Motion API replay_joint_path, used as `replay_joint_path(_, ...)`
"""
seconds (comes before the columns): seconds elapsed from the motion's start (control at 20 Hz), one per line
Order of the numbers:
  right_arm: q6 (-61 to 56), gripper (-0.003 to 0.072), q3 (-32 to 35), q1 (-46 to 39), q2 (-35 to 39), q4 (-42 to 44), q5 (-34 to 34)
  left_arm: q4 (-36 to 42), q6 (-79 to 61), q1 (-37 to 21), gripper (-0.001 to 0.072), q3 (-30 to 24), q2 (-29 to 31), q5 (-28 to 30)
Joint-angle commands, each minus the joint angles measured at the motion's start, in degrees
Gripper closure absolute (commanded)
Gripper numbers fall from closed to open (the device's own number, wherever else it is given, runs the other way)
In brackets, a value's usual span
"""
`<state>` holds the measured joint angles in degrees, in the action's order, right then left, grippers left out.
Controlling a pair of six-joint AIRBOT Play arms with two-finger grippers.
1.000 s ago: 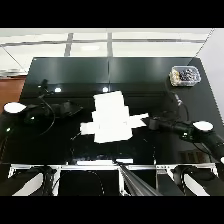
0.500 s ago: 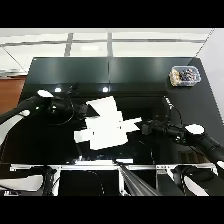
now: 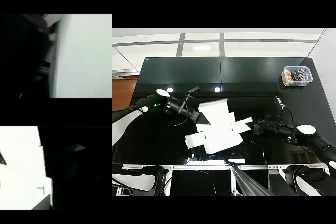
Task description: Fold the box and place the chain.
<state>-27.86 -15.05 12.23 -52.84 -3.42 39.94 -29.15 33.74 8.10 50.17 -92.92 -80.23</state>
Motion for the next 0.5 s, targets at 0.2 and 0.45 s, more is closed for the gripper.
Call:
replay_joint_path(0.2, 0.0, 0.0013, -8.9, -4.2, 0.1, -18.3, 12.7, -1.5, -3.6, 0.8, 0.0684, 1.4, 4.2, 0.5)
replay_joint_path(0.45, 5.7, 0.0013, -18.5, 0.0, 0.1, -43.4, 21.0, -7.5, -8.6, 9.7, 0.0682, 0.0, 14.3, 21.0)
